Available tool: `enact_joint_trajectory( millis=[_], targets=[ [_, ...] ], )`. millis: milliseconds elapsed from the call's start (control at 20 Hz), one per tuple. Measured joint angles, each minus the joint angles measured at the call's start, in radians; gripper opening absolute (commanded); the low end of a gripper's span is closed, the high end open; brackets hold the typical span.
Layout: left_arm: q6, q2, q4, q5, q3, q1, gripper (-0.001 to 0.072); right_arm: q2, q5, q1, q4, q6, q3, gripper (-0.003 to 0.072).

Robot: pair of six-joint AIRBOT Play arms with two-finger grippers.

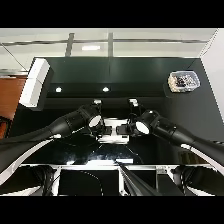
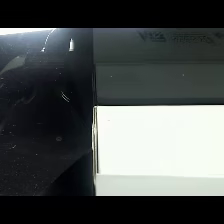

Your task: Fold the box and place the chain.

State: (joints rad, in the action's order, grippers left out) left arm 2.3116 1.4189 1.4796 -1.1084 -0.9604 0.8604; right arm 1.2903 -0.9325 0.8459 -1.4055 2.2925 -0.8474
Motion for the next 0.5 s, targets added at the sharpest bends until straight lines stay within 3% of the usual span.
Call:
enact_joint_trajectory(
  millis=[500],
  targets=[
    [0.002,0.000,0.000,0.001,0.000,0.000,0.0030,0.053,-0.027,0.018,-0.056,0.065,-0.024,0.0291]
  ],
)
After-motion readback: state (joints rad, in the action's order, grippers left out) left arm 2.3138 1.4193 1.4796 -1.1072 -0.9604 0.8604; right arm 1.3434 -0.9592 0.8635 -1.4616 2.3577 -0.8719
